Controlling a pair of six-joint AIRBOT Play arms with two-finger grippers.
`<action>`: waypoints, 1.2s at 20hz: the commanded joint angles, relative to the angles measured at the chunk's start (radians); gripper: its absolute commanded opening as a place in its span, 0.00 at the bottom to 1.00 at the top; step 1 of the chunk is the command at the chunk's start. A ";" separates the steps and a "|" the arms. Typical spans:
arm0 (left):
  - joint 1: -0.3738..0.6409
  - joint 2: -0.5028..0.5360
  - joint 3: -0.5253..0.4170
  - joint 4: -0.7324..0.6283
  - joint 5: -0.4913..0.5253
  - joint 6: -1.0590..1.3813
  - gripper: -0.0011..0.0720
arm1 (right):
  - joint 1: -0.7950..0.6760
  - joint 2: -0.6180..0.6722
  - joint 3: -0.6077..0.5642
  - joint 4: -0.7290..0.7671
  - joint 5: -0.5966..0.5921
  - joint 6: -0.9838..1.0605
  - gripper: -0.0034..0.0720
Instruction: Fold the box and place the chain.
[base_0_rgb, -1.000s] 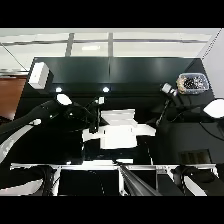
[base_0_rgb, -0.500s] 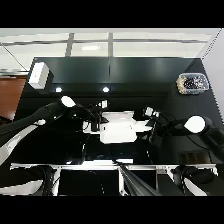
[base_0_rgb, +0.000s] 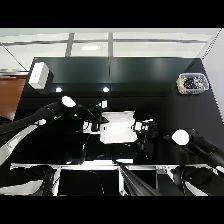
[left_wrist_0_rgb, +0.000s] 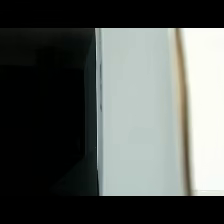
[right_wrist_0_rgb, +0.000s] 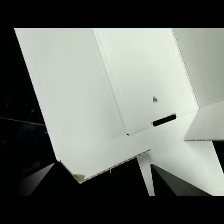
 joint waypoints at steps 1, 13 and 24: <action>0.000 0.000 0.000 0.001 0.001 0.000 0.05 | 0.073 -0.032 -0.014 0.033 -0.175 -0.006 0.94; 0.000 0.000 0.000 0.001 0.001 0.000 0.05 | -0.032 -0.064 0.177 0.024 -0.056 -0.165 0.94; 0.000 0.000 0.000 0.001 0.001 0.000 0.05 | -0.102 -0.134 0.177 0.315 0.040 -0.473 0.94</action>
